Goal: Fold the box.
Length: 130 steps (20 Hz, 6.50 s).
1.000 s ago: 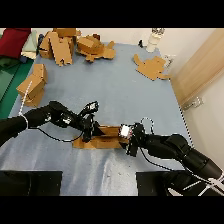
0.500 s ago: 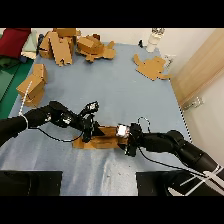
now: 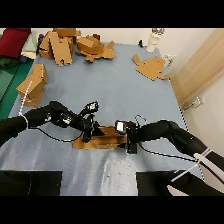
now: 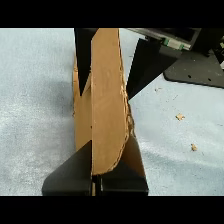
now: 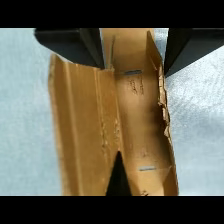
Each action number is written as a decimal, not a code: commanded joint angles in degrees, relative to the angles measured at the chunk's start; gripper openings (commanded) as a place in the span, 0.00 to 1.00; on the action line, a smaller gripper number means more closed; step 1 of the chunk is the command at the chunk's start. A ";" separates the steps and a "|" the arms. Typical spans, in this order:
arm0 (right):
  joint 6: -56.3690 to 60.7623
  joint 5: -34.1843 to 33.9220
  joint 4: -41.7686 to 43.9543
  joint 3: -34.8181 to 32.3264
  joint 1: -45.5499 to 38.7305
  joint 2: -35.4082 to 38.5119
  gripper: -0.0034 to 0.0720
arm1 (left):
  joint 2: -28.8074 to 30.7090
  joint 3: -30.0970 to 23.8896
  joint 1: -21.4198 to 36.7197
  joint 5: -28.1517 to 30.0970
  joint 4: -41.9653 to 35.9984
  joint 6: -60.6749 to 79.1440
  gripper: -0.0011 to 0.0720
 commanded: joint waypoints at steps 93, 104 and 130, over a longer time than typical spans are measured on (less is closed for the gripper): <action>-3.69 -2.12 0.76 0.39 0.48 -5.90 0.98 | -0.02 0.02 0.04 -0.22 -0.17 0.20 0.03; -3.69 1.95 0.94 0.42 0.48 -7.91 0.98 | -0.02 0.02 0.04 -0.20 -0.39 0.17 0.03; -3.72 1.86 0.98 0.42 0.48 -8.35 0.74 | -0.02 0.02 0.04 0.20 -2.12 -0.02 0.04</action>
